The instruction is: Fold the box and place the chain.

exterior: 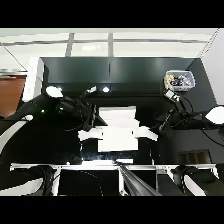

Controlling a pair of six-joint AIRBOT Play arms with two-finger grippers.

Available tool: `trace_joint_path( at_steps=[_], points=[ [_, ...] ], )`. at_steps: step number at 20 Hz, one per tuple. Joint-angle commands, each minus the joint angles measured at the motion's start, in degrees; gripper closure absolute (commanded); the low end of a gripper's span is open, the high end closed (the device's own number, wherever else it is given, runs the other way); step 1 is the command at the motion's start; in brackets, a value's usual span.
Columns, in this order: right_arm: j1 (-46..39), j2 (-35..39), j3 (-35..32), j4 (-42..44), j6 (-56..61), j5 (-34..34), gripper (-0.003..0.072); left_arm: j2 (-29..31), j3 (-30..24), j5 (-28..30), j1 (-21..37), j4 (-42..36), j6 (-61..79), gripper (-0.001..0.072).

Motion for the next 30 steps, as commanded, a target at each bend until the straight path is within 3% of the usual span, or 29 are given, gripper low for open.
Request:
trace_joint_path(
  at_steps=[1,5,11,20,24,30],
  points=[
    [2.9,-0.1,0.2,-3.7,-5.5,-1.6,0.0004,0.7,-3.6,17.2,-3.2,-1.6,6.9,0.0689],
    [6.5,-0.2,0.1,-5.7,-7.1,-7.6,0.0004,-2.6,-4.0,16.1,-4.6,-1.2,10.1,0.0686],
    [10.4,-1.6,-0.3,-5.8,-8.2,-8.1,0.0004,-4.3,-3.8,16.2,-4.6,1.1,15.4,0.0686],
    [17.7,-11.7,-0.4,-7.4,-11.6,-9.8,0.0004,-4.2,-3.6,17.1,-4.9,7.2,15.9,0.0687],
    [20.7,-12.6,-1.9,-5.8,-15.6,-9.3,0.0004,-4.1,-3.6,17.1,-5.1,7.8,16.1,0.0687],
    [27.6,-12.7,-6.1,0.0,-19.7,-15.3,0.0004,-4.1,-3.6,17.0,-5.1,7.7,16.1,0.0686]
  ],
)
